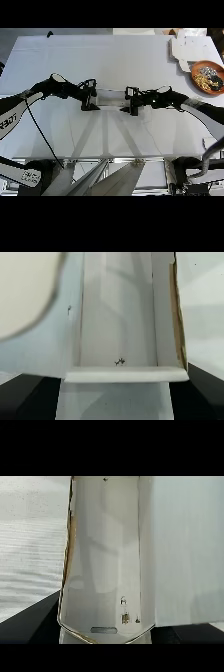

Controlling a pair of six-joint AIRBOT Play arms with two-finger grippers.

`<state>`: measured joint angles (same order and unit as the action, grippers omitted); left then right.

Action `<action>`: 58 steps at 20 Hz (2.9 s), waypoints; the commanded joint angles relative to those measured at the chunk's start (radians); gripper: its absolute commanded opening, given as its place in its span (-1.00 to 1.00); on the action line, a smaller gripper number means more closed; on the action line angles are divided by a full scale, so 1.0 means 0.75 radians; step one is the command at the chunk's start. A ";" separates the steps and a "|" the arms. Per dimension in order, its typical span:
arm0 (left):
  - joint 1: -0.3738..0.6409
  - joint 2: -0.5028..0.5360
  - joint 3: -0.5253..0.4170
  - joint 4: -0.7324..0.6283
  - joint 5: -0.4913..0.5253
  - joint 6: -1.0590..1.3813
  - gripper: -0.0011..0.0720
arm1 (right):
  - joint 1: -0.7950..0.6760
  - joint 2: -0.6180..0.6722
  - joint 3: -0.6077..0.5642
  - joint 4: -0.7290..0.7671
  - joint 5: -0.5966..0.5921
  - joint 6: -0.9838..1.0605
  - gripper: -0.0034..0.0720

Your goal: Fold the box and place the chain.

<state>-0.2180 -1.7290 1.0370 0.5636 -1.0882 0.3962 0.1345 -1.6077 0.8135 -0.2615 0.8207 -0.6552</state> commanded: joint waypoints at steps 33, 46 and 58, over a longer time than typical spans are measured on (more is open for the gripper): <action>-0.003 -0.003 0.000 0.052 -0.066 -0.001 -0.07 | 0.002 -0.001 0.000 -0.001 0.003 -0.001 0.35; -0.003 -0.003 0.000 0.052 -0.066 -0.001 -0.07 | 0.002 -0.001 0.000 -0.001 0.003 -0.001 0.35; -0.003 -0.003 0.000 0.052 -0.066 -0.001 -0.07 | 0.002 -0.001 0.000 -0.001 0.004 -0.001 0.35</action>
<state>-0.2192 -1.7309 1.0374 0.6025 -1.1378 0.3954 0.1356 -1.6077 0.8131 -0.2623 0.8227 -0.6563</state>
